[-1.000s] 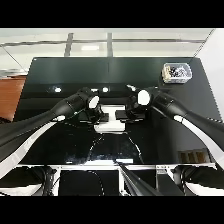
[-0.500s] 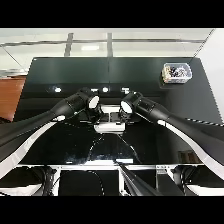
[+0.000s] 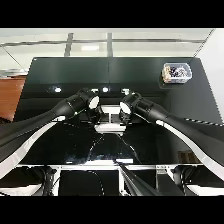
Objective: Fold the box and place the chain.
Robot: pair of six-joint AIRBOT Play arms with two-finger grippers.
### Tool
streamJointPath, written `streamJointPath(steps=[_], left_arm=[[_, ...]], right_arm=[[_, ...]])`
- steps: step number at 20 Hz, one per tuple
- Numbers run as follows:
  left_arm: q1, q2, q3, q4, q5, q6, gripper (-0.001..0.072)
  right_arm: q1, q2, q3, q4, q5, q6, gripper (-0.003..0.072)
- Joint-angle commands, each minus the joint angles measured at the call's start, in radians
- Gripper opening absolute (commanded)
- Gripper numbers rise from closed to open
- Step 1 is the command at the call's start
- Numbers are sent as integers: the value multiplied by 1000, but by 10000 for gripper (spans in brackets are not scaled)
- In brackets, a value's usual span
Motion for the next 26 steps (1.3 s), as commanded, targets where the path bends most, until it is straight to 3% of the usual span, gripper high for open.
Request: streamJointPath(steps=[1,2,3,4,5,8,9,10,11,16,18,20,22,23,24,26], left_arm=[[1,-1,0,1,-3,3,28],[1,-1,0,2,-3,3,28],[1,-1,0,1,-2,2,28],[1,-1,0,1,2,2,28],[1,-1,0,1,3,2,28],[1,-1,0,1,5,2,28],[1,-1,0,1,6,2,28],[1,-1,0,1,8,2,28],[1,-1,0,1,10,2,28],[1,-1,0,1,12,2,28],[1,-1,0,0,12,2,28],[1,-1,0,1,15,2,28],[1,-1,0,0,12,2,28],[1,-1,0,0,12,3,28],[1,-1,0,0,12,3,28],[1,-1,0,0,13,3,28]], right_arm=[[-8,-2,0,4,6,-11,52],[-11,-2,0,18,6,-12,213],[-11,-2,0,20,2,-16,246],[-11,-2,0,20,2,-27,101],[-11,-2,0,20,2,-35,18],[-16,0,0,12,3,-45,19],[-18,7,1,13,2,-45,49],[-21,19,4,13,3,-48,266],[-24,40,8,25,4,-89,327],[-54,278,11,15,78,-228,327],[-105,380,10,-119,94,-244,327],[-167,418,9,-441,114,-243,325],[-267,405,-24,-665,24,-241,327],[-335,393,-48,-669,-67,-230,406],[-409,369,-66,-632,-153,-207,719],[-566,276,-53,-441,-309,-204,706]])
